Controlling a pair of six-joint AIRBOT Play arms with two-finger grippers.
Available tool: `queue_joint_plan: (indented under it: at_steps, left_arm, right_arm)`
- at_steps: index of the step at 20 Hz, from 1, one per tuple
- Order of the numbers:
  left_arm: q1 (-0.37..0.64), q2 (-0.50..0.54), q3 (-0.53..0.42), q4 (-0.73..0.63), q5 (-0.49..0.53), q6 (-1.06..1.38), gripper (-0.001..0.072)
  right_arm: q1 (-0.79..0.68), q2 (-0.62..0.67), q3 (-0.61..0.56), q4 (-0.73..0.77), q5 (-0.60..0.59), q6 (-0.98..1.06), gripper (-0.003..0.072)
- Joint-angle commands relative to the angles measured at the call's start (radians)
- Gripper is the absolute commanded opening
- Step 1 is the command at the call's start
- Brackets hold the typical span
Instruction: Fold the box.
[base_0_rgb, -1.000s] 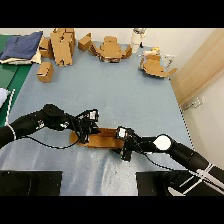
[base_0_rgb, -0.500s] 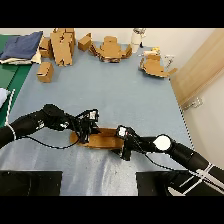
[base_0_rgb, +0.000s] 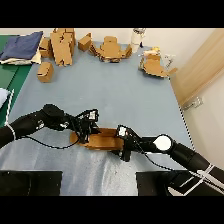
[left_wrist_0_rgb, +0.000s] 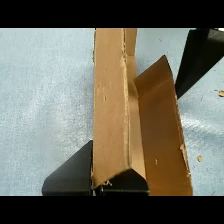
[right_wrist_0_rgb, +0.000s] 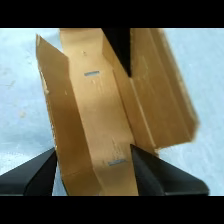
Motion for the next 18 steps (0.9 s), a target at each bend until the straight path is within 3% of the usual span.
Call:
queue_joint_plan:
  at_steps: [1,8,18]
  left_arm:
    - [0.000,-0.001,0.000,0.000,0.000,0.000,0.0014]
    - [0.000,-0.001,0.000,0.000,0.000,0.000,0.0014]
    - [0.000,-0.001,0.000,0.000,0.000,0.000,0.0014]
  right_arm:
    - [-0.001,0.035,0.001,-0.045,0.011,0.001,0.0720]
    - [-0.001,0.117,0.000,-0.276,0.005,0.113,0.0720]
    - [-0.001,0.117,0.000,-0.304,-0.033,0.116,0.0720]
